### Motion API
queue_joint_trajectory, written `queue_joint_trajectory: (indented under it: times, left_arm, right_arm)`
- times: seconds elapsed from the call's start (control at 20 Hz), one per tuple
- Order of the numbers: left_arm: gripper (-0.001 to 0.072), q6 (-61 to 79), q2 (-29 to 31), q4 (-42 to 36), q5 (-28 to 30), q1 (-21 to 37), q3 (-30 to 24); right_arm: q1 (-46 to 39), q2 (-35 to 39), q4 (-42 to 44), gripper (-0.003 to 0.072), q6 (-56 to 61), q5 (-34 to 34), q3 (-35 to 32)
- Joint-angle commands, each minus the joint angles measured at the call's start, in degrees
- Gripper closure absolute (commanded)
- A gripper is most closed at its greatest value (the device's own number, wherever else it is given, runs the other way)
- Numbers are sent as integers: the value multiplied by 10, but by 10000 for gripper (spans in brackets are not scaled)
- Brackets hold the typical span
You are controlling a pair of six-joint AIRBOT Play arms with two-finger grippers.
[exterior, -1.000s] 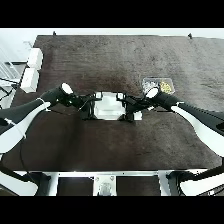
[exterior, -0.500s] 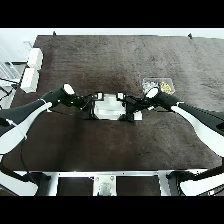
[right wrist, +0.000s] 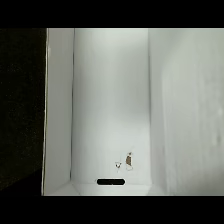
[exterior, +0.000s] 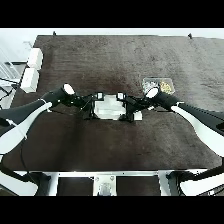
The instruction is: Fold the box and place the chain.
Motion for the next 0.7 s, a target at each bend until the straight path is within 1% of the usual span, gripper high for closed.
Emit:
queue_joint_trajectory:
  times: [0.0, 0.3, 0.35, 0.4, 0.45, 0.65]
  left_arm:
    - [180, 1, 0, 1, -3, 0, 0]
    - [180, 1, 0, 0, 1, 0, 0]
    - [180, 1, 0, 0, 1, 0, 0]
    - [180, 1, 0, 0, 1, 0, 0]
    - [180, 1, 0, 0, 1, 0, 0]
    - [180, 1, 0, 0, 1, 0, 0]
  right_arm:
    - [1, 0, 0, 92, 1, 0, 0]
    - [1, 0, 0, 92, 0, 0, 0]
    - [1, 0, 0, 92, -23, -7, 0]
    - [1, 0, 0, 92, -74, -29, 0]
    - [1, 0, 0, 92, -92, -43, 0]
    - [-1, 0, 0, 92, -92, -45, 0]
